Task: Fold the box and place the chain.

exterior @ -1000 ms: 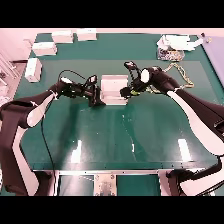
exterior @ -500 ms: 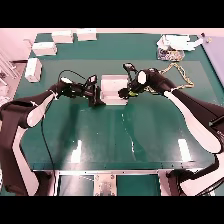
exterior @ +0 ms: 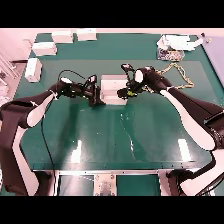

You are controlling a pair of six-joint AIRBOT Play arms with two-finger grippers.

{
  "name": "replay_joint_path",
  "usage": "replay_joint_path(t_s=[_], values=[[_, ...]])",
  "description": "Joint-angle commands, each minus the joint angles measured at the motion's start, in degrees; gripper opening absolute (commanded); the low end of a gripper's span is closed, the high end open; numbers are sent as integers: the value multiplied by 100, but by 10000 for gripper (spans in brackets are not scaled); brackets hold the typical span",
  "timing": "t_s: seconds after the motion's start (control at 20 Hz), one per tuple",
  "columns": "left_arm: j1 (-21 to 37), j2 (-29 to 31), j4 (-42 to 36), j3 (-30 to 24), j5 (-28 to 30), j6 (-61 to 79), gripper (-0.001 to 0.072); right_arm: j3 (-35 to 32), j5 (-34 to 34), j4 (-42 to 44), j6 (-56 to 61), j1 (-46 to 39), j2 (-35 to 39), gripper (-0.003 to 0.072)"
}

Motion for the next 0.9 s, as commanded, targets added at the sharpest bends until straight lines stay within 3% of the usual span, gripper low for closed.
replay_joint_path(t_s=[0.0, 0.55, 0.8, 0.85], values=[[2, 4, 2, 2, 9, -2, 447, 50, 181, -114, 70, 4, -28, 273], [2, 4, -13, 2, 9, -2, 447, 402, 319, -190, 372, 109, -269, 270], [2, 4, -17, 2, 9, -2, 447, 787, 612, -197, 448, 181, -470, 73], [2, 2, -17, 2, 9, -2, 447, 798, 719, -195, 450, 179, -487, 65]])
